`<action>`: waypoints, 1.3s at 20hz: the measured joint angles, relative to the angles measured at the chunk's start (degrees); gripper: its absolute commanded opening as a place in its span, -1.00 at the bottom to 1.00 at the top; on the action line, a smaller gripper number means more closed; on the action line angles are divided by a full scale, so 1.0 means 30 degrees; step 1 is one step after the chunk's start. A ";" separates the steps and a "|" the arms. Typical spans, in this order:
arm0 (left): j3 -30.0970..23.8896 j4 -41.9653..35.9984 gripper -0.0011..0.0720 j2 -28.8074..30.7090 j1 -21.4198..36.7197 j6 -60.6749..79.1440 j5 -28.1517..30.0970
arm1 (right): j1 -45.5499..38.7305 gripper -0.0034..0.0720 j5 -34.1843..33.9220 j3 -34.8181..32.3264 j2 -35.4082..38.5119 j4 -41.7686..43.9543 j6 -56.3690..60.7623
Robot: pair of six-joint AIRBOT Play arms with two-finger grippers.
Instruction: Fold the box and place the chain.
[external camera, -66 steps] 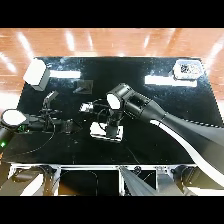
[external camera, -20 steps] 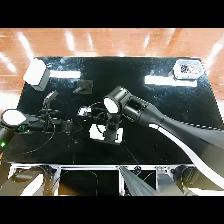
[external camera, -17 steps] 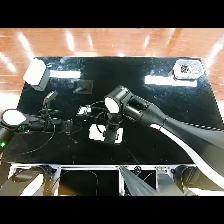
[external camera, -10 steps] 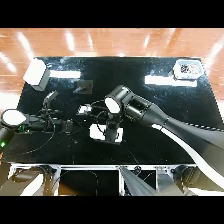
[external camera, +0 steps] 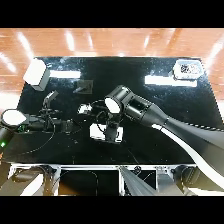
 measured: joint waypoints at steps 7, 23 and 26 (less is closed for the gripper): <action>0.0000 0.0015 0.76 0.0000 0.0000 0.0000 0.0015 | 0.0036 0.34 -0.0080 0.0000 -0.0364 0.0080 0.0197; 0.0000 0.0058 0.76 0.0000 0.0000 0.0000 0.0015 | 0.0036 0.34 -0.0102 0.0000 -0.0444 0.0080 0.0415; 0.0000 0.0058 0.76 0.0000 0.0000 0.0000 0.0022 | 0.0036 0.34 -0.0131 0.0000 -0.0444 0.0073 0.0415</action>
